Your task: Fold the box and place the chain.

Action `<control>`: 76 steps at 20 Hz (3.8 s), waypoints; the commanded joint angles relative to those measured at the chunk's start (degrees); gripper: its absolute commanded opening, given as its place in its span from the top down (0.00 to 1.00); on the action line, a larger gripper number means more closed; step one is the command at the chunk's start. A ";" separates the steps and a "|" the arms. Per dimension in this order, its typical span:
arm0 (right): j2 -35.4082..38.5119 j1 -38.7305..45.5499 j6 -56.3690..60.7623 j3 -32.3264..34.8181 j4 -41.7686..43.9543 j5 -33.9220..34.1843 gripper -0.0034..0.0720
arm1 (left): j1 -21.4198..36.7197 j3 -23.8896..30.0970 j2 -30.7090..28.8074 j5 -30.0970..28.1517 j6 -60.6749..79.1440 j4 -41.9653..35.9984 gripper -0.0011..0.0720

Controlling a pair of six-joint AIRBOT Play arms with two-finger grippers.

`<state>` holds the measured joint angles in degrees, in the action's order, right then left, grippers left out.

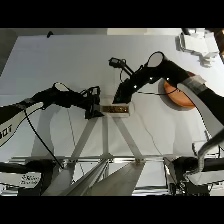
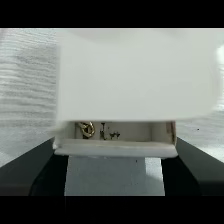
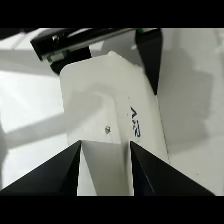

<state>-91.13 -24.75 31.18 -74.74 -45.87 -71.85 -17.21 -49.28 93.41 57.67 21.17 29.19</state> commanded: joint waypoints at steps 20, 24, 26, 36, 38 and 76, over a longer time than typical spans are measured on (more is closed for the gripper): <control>12.33 -8.61 -2.97 17.99 -12.61 25.79 0.70 | -0.02 0.02 -0.02 0.00 0.00 0.00 0.45; 12.33 -8.63 -2.99 17.99 -9.73 24.59 0.70 | -0.02 0.02 -0.02 -0.02 0.00 0.00 0.45; 12.31 -8.63 -2.97 18.01 -9.68 24.20 0.70 | -0.02 0.02 -0.02 0.00 0.00 0.02 0.45; 12.20 -8.63 -2.60 21.42 -8.92 24.55 0.70 | -0.02 0.02 -0.02 -0.02 0.00 0.02 0.45; 12.20 -8.63 -2.54 21.97 -8.92 24.52 0.70 | -0.02 0.02 -0.02 0.00 0.00 0.00 0.45; 4.48 -3.78 6.49 22.43 18.69 17.86 0.95 | -0.02 0.02 -0.02 0.00 0.00 0.02 0.45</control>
<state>-88.27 -28.51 37.32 -52.31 -26.59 -53.47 -17.23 -49.28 93.43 57.69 21.28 29.39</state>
